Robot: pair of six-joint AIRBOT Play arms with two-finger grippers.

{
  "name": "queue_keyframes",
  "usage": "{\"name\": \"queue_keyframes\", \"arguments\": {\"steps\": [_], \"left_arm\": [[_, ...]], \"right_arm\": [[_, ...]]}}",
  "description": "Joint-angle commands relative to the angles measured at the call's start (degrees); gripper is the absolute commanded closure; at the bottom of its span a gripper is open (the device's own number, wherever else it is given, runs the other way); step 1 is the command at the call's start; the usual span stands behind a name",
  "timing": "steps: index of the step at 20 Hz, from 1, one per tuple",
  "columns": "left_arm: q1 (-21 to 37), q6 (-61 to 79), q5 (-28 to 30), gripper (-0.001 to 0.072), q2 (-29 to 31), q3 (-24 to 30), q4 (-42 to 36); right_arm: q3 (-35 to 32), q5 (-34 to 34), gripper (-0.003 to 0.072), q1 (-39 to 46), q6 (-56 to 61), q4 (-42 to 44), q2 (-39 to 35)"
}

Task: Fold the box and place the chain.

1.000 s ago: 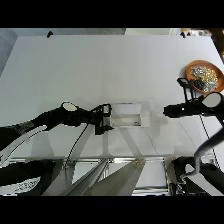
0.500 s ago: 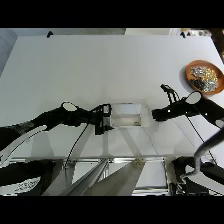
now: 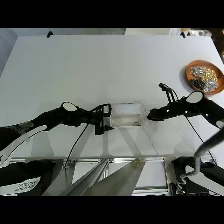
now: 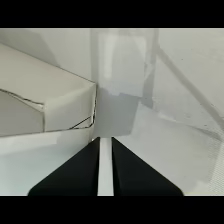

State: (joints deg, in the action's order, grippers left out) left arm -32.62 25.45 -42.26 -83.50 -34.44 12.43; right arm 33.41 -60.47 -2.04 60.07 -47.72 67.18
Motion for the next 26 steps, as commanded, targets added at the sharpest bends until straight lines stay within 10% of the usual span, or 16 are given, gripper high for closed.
{"name": "queue_keyframes", "arguments": {"steps": [1,13,26], "left_arm": [[0.02,0.0,0.02,0.0575,0.02,-0.02,0.0],[0.02,0.0,0.02,0.0575,0.02,-0.02,0.0],[0.02,0.0,0.02,0.0575,0.02,-0.02,0.02]], "right_arm": [[0.02,-2.14,0.0554,-0.04,-0.39,2.27,-2.64],[0.2,1.55,0.0275,-8.57,2.54,1.68,-2.62],[6.6,7.61,0.0258,-25.9,39.87,-24.46,-2.27]]}}
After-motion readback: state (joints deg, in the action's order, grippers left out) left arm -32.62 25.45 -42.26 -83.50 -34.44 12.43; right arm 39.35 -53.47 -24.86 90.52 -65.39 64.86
